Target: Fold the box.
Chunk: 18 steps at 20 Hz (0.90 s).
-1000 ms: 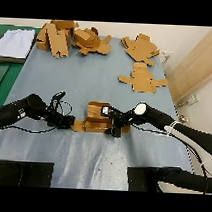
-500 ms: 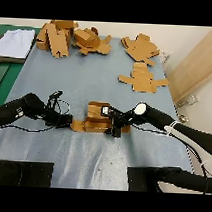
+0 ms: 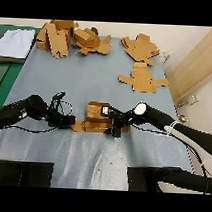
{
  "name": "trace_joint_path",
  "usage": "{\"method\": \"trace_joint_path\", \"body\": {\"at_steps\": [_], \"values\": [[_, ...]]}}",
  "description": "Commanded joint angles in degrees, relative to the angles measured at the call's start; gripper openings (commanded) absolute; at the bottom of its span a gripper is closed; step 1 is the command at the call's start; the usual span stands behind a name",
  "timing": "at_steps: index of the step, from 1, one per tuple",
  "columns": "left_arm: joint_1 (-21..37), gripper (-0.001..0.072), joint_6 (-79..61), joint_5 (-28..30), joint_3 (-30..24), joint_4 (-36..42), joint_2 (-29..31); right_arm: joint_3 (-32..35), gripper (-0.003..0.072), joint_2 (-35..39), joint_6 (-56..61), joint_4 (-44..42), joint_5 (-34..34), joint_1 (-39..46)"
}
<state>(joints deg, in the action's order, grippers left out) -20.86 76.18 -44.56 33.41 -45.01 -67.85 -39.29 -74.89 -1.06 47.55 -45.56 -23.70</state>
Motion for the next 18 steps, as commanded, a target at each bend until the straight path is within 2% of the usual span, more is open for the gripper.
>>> {"method": "trace_joint_path", "body": {"at_steps": [1, 4, 9, 18], "values": [[-0.9, 0.0014, 0.4, 0.7, 0.0, 0.0, -1.4, 0.0, 0.0526, 0.0, 0.0, 0.0, 0.0, 0.0], [-1.0, 0.0014, 0.3, 0.7, 0.0, 0.8, -1.4, 0.0, 0.0526, 0.0, 0.0, 0.0, 0.0, 0.0], [-0.9, 0.0014, -4.0, -0.1, 0.7, 6.8, -0.9, 0.0, 0.0525, 0.0, 0.0, 0.0, 0.0, 0.0], [-0.8, 0.0014, -4.3, -1.6, 1.9, 7.1, 3.1, 0.0, 0.0526, 0.0, 0.0, 0.0, 0.0, 0.0]]}}
